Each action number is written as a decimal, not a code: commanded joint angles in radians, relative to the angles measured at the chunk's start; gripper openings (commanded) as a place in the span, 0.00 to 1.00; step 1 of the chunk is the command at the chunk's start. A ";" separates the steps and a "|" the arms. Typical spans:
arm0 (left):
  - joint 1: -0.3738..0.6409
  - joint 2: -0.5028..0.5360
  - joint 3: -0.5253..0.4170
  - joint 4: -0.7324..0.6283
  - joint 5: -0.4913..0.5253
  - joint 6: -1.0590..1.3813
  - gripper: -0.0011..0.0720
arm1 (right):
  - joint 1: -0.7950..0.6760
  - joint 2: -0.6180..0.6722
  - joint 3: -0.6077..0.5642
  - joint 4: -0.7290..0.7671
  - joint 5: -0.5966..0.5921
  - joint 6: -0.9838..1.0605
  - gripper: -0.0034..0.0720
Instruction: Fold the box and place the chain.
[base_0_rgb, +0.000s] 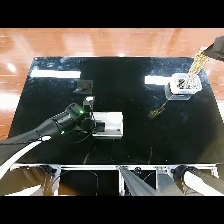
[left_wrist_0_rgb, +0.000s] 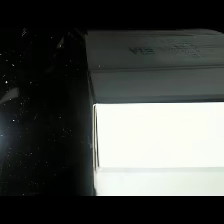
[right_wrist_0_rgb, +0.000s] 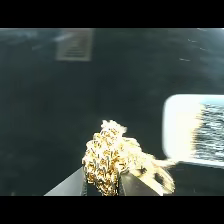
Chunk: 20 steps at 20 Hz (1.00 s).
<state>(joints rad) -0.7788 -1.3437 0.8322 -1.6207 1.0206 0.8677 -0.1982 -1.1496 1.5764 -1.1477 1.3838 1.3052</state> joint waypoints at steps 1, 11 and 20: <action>0.000 0.001 0.001 0.000 0.000 0.000 0.04 | 0.109 0.131 -0.060 0.040 0.066 -0.047 0.09; 0.000 0.001 0.001 0.000 0.000 0.000 0.04 | 0.576 0.233 -0.096 0.063 0.112 -0.021 0.09; 0.000 0.001 0.001 -0.003 -0.002 0.000 0.04 | 0.834 0.210 -0.096 0.082 0.048 -0.018 0.09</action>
